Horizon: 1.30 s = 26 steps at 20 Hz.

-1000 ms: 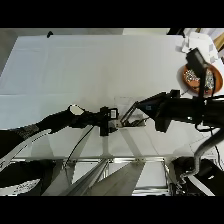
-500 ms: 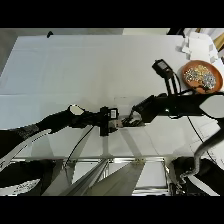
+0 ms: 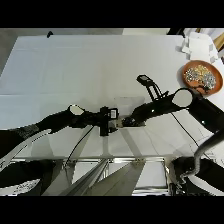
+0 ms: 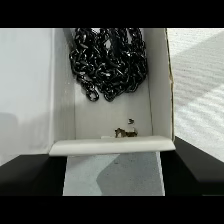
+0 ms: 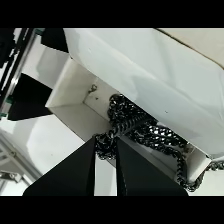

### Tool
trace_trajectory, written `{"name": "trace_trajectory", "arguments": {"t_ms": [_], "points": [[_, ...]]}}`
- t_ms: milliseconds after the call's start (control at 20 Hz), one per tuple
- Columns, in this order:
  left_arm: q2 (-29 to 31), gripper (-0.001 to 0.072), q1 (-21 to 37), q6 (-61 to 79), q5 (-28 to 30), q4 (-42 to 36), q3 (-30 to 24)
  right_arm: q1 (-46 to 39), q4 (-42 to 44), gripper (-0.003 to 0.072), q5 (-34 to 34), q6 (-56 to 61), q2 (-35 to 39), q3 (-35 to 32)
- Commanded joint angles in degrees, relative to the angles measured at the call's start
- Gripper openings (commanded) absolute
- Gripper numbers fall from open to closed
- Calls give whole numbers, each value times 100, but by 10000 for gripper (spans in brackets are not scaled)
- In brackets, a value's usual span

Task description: Fold the box and place the chain.

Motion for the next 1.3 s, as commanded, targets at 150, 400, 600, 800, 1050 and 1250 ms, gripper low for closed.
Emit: {"name": "trace_trajectory", "arguments": {"t_ms": [150,400,600,800,1050,1250], "points": [[2,250,-2,0,0,0,0,7,2,241,74,122,-245,-66],[2,250,-2,0,2,0,0,-2,118,242,433,120,-214,39],[2,250,-2,0,0,0,0,-2,-431,241,1222,310,-153,798],[2,250,-2,0,2,0,0,-11,-2072,261,1436,861,291,1478],[2,250,-2,0,2,0,0,-1327,-3132,346,1534,1405,267,1475],[2,250,-2,0,0,0,0,-2935,-3152,346,863,1408,-7,1475]]}}
